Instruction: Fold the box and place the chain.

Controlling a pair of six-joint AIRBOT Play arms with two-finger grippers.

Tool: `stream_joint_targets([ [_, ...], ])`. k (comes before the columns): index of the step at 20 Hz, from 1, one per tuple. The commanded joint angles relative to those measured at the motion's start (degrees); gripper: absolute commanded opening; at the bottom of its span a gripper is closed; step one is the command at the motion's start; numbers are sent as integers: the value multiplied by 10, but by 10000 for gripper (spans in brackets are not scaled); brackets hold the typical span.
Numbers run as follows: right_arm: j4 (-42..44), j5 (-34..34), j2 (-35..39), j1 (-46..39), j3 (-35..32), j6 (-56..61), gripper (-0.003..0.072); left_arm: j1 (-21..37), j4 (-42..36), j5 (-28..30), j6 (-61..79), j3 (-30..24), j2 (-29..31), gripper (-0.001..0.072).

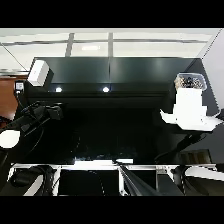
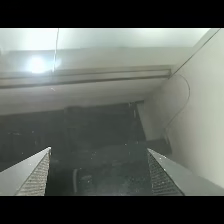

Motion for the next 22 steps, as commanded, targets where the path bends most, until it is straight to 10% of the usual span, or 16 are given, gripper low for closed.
stream_joint_targets([
  [1,28,40,-4,9,10,-19,55,0,0,-9,0,0,0,707],
  [9,230,236,19,47,-25,-14,15,0,0,-6,0,0,0,706],
  [18,450,47,241,305,-330,-30,14,-22,-52,-2,14,0,-9,706],
  [22,482,-111,305,474,-412,-29,15,-54,-77,-57,25,61,-123,705],
])
